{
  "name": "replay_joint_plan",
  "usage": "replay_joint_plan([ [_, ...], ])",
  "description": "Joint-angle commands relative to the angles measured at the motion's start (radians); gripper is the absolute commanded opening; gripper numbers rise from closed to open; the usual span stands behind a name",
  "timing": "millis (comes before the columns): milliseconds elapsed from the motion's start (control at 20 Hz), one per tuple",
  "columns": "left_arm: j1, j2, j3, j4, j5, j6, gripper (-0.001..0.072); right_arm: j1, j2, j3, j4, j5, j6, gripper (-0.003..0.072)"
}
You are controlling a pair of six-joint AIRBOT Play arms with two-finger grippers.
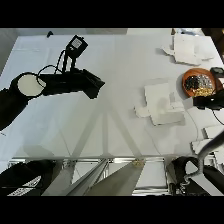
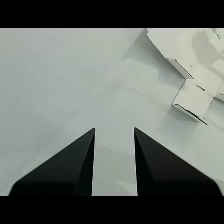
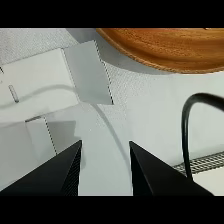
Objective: Fold the box and place the chain.
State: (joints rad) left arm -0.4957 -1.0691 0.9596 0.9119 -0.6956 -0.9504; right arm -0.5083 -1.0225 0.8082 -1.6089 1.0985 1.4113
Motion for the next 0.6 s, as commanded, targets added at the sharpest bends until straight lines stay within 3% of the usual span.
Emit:
replay_joint_plan([
  [0, -0.001, 0.0, 0.0, 0.0, 0.0, 0.0, 0.0258, -0.137, -0.065, 0.041, 0.159, 0.051, -0.111, 0.0324],
  [200, -0.001, 0.0, 0.0, 0.0, 0.0, 0.0, 0.0258, -0.156, -0.122, 0.048, 0.205, 0.058, -0.207, 0.0339],
  [550, -0.001, 0.0, 0.0, 0.0, 0.0, 0.0, 0.0258, -0.156, -0.27, 0.134, 0.227, 0.072, -0.198, 0.0339],
])
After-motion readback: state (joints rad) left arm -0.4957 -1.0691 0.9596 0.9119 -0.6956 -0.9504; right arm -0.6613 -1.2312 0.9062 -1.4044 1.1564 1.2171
